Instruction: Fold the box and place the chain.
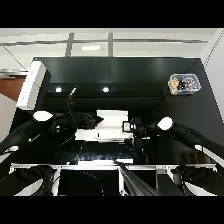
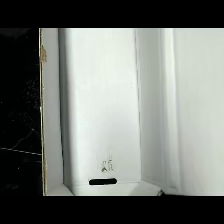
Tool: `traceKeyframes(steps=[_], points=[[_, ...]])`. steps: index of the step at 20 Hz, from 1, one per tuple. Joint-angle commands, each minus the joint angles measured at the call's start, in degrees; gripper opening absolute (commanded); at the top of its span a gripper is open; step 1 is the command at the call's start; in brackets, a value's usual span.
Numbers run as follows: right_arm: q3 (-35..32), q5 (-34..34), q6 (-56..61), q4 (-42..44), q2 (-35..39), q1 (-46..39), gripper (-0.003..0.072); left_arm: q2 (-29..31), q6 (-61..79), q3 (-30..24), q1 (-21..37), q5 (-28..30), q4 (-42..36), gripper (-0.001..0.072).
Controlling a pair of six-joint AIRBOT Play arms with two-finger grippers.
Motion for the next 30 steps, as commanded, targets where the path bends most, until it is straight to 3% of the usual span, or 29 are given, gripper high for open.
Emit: traceKeyframes(steps=[1, 6, 12, 17, 23, 24, 25, 26, 27, 30], points=[[-0.02, 0.0, 0.0, -0.02, -0.02, 0.04, 0.048, -1.27, 1.2, -0.11, -3.26, 8.46, -1.25, 0.0027], [-0.02, 0.0, 0.0, -0.02, -0.02, 0.04, 0.048, -5.38, 3.76, -0.11, -7.61, 11.41, 0.87, 0.0027], [-0.02, 0.0, 0.0, -0.02, -0.02, 0.04, 0.048, -5.42, 3.74, 0.57, -7.02, 10.78, 5.66, 0.0028], [-0.02, 0.0, 0.0, 0.0, -0.02, 0.04, 0.048, -2.56, 3.23, 7.72, -0.81, -0.76, 17.81, 0.0028], [-0.02, 0.0, 0.0, -0.02, -0.02, 0.04, 0.048, -0.92, 3.28, 9.97, 15.96, -20.28, 26.88, 0.0035], [-0.02, 0.02, 0.0, -0.02, -0.02, 0.04, 0.048, -0.9, 3.34, 9.97, 18.38, -23.02, 29.11, 0.0111], [-0.02, 0.02, 0.0, -0.02, -0.02, 0.04, 0.048, -0.9, 3.5, 9.97, 20.09, -24.87, 32.74, 0.0325], [-0.02, 0.02, 0.0, -0.02, -0.02, 0.04, 0.048, -0.9, 3.5, 9.97, 20.81, -25.53, 37.73, 0.0641], [-0.02, 0.02, 0.0, -0.02, -0.02, 0.04, 0.048, -0.9, 3.56, 9.97, 20.74, -25.62, 42.53, 0.0712], [-0.02, 0.0, 0.0, -0.02, -0.02, 0.04, 0.048, -0.9, 13.84, 9.86, 18.99, -27.02, 49.79, 0.0711]])
